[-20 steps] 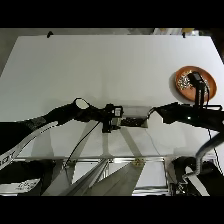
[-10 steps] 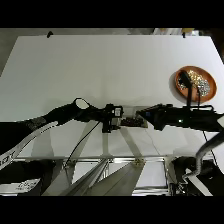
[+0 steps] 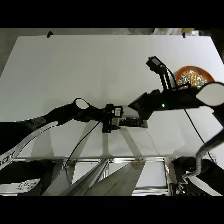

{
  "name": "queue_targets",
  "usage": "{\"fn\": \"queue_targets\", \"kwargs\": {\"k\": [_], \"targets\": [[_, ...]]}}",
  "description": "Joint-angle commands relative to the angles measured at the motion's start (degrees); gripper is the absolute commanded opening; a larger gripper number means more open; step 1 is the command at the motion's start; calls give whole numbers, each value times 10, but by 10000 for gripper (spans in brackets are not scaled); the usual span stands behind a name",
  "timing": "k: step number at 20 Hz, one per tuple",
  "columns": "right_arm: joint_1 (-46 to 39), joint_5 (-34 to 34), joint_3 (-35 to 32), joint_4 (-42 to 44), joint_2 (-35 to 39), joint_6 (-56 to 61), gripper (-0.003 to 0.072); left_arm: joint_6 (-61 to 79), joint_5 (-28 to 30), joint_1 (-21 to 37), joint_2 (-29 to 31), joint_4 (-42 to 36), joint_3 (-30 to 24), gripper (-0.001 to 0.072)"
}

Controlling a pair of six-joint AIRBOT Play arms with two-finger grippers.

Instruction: Fold the box and place the chain.

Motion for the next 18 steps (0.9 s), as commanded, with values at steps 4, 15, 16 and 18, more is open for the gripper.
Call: {"fn": "queue_targets", "kwargs": {"k": [4,15,16,18], "targets": [[5,56,97,-181,-123,30,15,0,0,0,0,0,0,150],[26,106,30,-126,-136,-193,301,0,0,0,0,0,0,150],[31,106,30,-127,-135,-195,301,0,0,0,0,0,0,150],[54,103,30,-127,-128,-209,301,0,0,0,0,0,0,150]]}}
